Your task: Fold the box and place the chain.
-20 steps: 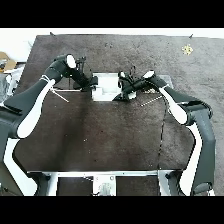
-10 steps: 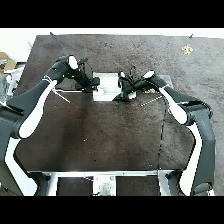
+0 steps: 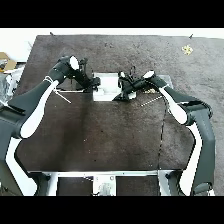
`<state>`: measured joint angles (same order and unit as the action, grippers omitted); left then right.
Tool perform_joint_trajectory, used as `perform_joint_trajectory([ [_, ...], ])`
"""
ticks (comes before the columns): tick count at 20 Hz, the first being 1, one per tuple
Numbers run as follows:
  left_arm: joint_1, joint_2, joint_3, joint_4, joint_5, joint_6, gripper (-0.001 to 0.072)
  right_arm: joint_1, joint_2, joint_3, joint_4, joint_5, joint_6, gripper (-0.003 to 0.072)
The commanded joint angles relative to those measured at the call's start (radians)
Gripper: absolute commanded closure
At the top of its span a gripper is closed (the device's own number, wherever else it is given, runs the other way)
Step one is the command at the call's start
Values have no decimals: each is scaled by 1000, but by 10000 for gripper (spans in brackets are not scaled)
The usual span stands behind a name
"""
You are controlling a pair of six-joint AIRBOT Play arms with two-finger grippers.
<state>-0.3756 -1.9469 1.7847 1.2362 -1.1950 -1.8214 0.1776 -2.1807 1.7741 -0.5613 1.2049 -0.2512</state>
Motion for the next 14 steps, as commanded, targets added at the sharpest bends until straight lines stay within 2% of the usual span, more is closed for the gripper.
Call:
perform_joint_trajectory([
  [1,-16,-5,8,61,-9,-33,426,0,0,0,1,0,0,249],
  [14,-26,-5,24,104,-23,-60,426,0,0,0,1,0,0,250],
])
